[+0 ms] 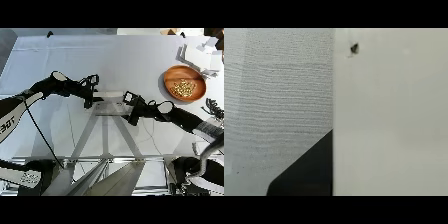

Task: Fold the box and place the chain.

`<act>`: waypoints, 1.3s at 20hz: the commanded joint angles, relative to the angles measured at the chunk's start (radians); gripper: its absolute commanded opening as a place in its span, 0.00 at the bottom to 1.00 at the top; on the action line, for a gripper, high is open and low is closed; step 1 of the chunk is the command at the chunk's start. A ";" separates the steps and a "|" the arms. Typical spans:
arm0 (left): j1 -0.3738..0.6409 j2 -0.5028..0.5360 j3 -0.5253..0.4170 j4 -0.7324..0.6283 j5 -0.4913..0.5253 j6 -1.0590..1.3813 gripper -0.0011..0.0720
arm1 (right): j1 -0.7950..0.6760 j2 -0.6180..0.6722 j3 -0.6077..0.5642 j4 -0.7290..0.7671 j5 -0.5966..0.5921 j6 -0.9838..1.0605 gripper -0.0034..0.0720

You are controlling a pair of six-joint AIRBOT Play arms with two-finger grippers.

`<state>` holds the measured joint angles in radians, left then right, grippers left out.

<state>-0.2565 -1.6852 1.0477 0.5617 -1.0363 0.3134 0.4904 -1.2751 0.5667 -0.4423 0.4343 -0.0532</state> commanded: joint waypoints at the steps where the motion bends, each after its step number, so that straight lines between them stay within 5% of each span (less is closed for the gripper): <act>1: 0.000 0.000 0.000 0.000 0.000 0.000 0.03 | -0.008 -0.001 0.005 0.005 0.007 0.003 0.96; 8: 0.000 0.000 0.000 0.000 0.000 0.000 0.03 | -0.009 -0.004 0.009 0.004 0.006 0.005 0.96; 16: 0.000 0.000 0.000 0.000 0.000 0.000 0.03 | -0.082 -0.108 0.149 -0.156 0.185 0.093 0.96; 26: 0.000 0.000 0.000 0.000 0.000 0.000 0.03 | -0.110 -0.190 0.288 -0.202 0.242 -0.032 0.96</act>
<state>-0.2565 -1.6852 1.0477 0.5613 -1.0351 0.3119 0.3885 -1.4475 0.8204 -0.6300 0.6590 -0.0742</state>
